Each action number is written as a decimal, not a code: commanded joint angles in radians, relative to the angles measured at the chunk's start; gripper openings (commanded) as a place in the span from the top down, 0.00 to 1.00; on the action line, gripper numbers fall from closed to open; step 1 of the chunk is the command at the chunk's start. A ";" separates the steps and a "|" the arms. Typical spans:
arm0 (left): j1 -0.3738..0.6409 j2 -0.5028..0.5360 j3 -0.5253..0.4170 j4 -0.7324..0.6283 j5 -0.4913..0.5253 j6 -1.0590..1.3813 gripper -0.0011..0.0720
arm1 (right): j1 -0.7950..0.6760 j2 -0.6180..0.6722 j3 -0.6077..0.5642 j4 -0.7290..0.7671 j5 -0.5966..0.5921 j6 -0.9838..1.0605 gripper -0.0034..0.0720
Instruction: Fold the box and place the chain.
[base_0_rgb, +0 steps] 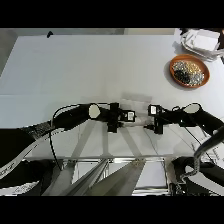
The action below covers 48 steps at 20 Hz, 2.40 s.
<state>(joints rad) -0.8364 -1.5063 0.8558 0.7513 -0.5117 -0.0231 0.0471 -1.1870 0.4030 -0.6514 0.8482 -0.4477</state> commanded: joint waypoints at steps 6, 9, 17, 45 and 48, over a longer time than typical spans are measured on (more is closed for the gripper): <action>0.041 0.076 0.000 0.050 -0.063 -0.122 0.98 | 0.001 0.000 0.000 0.001 0.000 0.002 0.53; 0.099 0.151 0.000 0.219 -0.119 -0.413 0.98 | 0.001 0.000 0.000 0.001 0.000 0.002 0.53; 0.243 0.363 -0.003 0.397 -0.352 -0.968 0.98 | 0.001 0.000 0.000 0.001 0.000 0.002 0.53; 0.224 0.156 -0.180 -0.145 -0.135 -1.095 0.98 | 0.001 0.000 0.000 0.001 0.000 0.002 0.53; 0.217 0.156 -0.174 -0.158 -0.121 -1.095 0.97 | 0.001 0.000 0.000 0.001 0.000 0.002 0.53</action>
<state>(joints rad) -0.6109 -1.3483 0.6758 0.6357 -0.6476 -1.1461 0.0475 -1.1873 0.4023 -0.6506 0.8486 -0.4458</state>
